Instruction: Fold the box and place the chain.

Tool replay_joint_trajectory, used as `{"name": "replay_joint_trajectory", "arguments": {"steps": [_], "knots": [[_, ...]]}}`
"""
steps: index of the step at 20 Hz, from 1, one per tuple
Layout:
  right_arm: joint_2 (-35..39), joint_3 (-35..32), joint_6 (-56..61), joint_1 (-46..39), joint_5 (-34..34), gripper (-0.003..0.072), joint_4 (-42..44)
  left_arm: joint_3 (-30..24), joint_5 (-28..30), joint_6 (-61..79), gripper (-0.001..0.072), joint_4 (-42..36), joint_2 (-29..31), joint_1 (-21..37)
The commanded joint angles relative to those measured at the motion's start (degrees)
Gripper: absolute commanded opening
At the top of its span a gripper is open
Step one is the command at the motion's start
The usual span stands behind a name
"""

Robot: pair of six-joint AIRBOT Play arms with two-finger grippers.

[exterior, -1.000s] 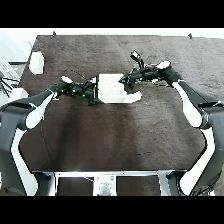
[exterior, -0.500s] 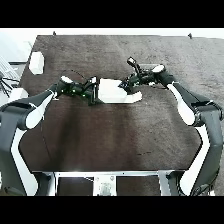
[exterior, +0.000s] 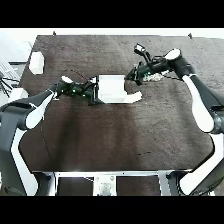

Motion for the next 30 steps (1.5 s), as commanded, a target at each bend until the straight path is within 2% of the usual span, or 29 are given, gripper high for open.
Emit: {"name": "replay_joint_trajectory", "arguments": {"steps": [1,2,3,4,5,9,15,16,19,20,23,24,26,27,28,30], "knots": [[7.80,-9.11,-0.02,-0.81,-3.41,0.0008,-6.67,0.04,-0.02,-0.04,0.0290,-0.04,-0.02,-0.02],[8.61,-12.02,-0.04,-0.81,-6.54,0.0011,-7.82,0.04,-0.04,-0.04,0.0290,-0.04,-0.02,-0.02],[8.66,-14.84,-0.33,-0.81,-9.73,0.0135,-8.83,0.04,-0.04,-0.04,0.0290,-0.04,-0.02,-0.02],[8.61,-17.70,-3.28,-0.81,-12.48,0.0450,-9.35,0.04,-0.04,-0.04,0.0290,-0.04,-0.02,-0.02],[8.50,-19.82,-6.99,-0.81,-13.77,0.0654,-9.27,0.04,-0.02,-0.04,0.0290,-0.04,-0.02,-0.02],[6.56,-21.11,-15.93,0.90,-13.97,0.0654,-9.09,0.04,-0.22,-0.04,0.0290,-0.04,-0.02,-0.02],[4.13,-21.00,-18.32,3.23,-18.60,0.0627,-9.03,0.04,-0.35,-0.04,0.0290,-0.04,-0.02,-0.02],[4.00,-21.00,-18.29,3.41,-18.91,0.0566,-8.74,0.04,-0.50,-0.04,0.0290,-0.04,-0.02,-0.02],[3.89,-20.98,-18.34,4.00,-18.86,0.0557,-7.13,0.04,-0.48,-0.04,0.0290,-0.07,-0.02,-0.02],[3.85,-21.00,-18.27,4.22,-18.86,0.0491,-7.13,0.04,-0.50,-0.04,0.0290,-0.04,-0.02,-0.02],[3.65,-21.00,-18.29,4.81,-18.82,0.0474,-4.90,0.04,-0.52,-0.04,0.0290,-0.04,-0.02,-0.02],[3.67,-21.00,-18.27,4.96,-18.82,0.0416,-4.46,0.04,-0.52,-0.04,0.0290,-0.07,-0.02,-0.02],[3.67,-21.00,-18.29,5.29,-18.82,0.0381,-4.26,0.04,-0.52,-0.04,0.0290,-0.07,-0.02,-0.02],[3.65,-21.00,-18.29,5.49,-18.84,0.0304,-4.11,0.04,-0.55,-0.04,0.0290,-0.04,-0.02,-0.02],[3.65,-21.00,-18.29,5.68,-18.84,0.0263,-3.67,0.04,-0.55,-0.04,0.0290,-0.07,-0.02,-0.02],[3.65,-21.00,-18.32,6.40,-18.82,0.0228,-1.18,0.04,-0.55,-0.04,0.0290,-0.04,-0.02,-0.02]]}}
